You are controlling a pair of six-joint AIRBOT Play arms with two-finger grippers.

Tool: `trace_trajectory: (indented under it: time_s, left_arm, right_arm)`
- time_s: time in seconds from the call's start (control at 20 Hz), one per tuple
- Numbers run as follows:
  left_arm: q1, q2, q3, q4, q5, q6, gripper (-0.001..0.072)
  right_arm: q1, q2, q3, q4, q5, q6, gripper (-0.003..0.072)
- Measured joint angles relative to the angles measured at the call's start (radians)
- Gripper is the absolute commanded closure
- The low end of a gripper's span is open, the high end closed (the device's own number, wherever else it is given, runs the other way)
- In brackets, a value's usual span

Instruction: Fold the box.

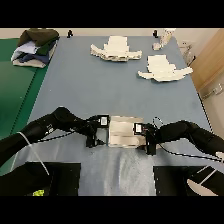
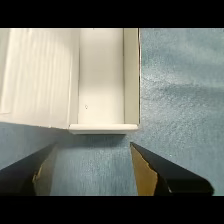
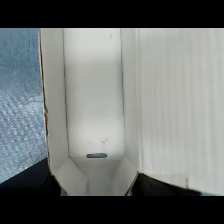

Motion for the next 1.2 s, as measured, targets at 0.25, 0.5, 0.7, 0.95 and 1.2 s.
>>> trace_trajectory:
  time_s: [0.25, 0.5, 0.7, 0.95, 1.2]
  left_arm:
    - [-0.047, -0.072, -0.002, -0.1, 0.029, 0.103, 0.0018]
    - [-0.079, -0.101, -0.004, -0.137, 0.048, 0.118, 0.0018]
    - [-0.097, -0.107, -0.016, -0.14, 0.058, 0.096, 0.0018]
    - [-0.102, -0.109, -0.023, -0.137, 0.069, 0.074, 0.0018]
    - [-0.102, -0.109, -0.026, -0.135, 0.091, 0.042, 0.0018]
  right_arm:
    - [0.0, 0.0, 0.0, 0.0, 0.0, 0.0, 0.0164]
    - [0.0, 0.0, 0.0, 0.0, 0.0, -0.001, 0.0165]
    - [0.0, 0.0, 0.0, 0.0, -0.001, -0.002, 0.0164]
    - [0.001, 0.0, 0.0, 0.0, -0.001, -0.002, 0.0165]
    - [0.001, 0.0, 0.0, 0.0, 0.0, 0.001, 0.0165]
